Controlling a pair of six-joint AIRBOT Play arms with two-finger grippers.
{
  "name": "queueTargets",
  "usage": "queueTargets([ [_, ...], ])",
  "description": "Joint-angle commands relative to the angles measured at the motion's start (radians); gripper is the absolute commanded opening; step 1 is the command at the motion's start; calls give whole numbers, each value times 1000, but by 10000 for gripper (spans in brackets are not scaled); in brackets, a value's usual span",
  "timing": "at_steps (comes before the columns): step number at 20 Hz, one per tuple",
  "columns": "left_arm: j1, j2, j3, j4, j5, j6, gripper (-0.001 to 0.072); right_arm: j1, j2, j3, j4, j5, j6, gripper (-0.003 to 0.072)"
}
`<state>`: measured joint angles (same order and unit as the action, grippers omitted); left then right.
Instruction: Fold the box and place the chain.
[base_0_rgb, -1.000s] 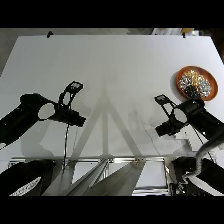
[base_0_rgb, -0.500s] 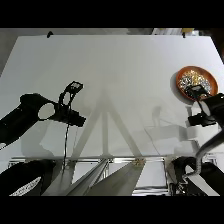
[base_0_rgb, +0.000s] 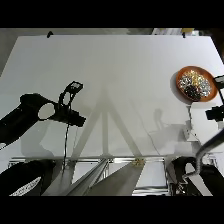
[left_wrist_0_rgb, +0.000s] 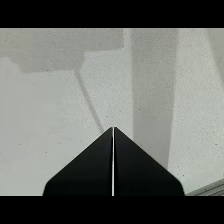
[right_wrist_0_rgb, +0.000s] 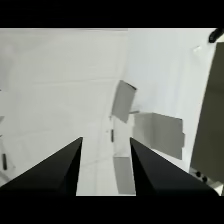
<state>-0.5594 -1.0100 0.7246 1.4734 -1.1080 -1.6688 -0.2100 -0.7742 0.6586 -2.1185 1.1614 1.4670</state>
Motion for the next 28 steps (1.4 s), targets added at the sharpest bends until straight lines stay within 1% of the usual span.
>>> queueTargets([
  [1, 1, -1, 0, 0, 0, 0, 9, -136, -21, 16, 10, -64, -39, 447],
  [3, 1, -1, 0, 0, 0, 0, 9, -211, -85, 17, -23, -81, -37, 447],
  [8, 1, -1, 0, 0, 0, 0, 9, -455, -246, 54, -20, -77, -37, 447],
  [10, 1, -1, 0, 0, 0, 0, 9, -509, -290, 75, -20, -77, -63, 446],
  [12, 1, -1, 0, 0, 0, 0, 9, -526, -328, 96, -21, -81, -71, 444],
  [14, 1, -1, 0, 0, 0, 0, 9, -526, -346, 110, -24, -114, -71, 430],
  [15, 1, -1, 0, 0, 0, 0, 9, -526, -356, 119, -25, -134, -71, 405],
  [17, 1, -1, 0, 0, 0, 0, 9, -526, -394, 151, -33, -137, -81, 404],
  [21, 1, -1, 0, 0, 0, 0, 9, -528, -499, 236, -24, -105, -99, 404],
  [25, 1, -1, 0, 0, 0, 0, 9, -528, -593, 242, -32, -24, -134, 387],
  [27, 1, -1, 0, 0, 0, 0, 9, -528, -622, 242, -20, -23, -134, 250],
  [28, 1, -1, 0, 0, 0, 0, 9, -528, -624, 242, -16, -22, -137, 147],
])
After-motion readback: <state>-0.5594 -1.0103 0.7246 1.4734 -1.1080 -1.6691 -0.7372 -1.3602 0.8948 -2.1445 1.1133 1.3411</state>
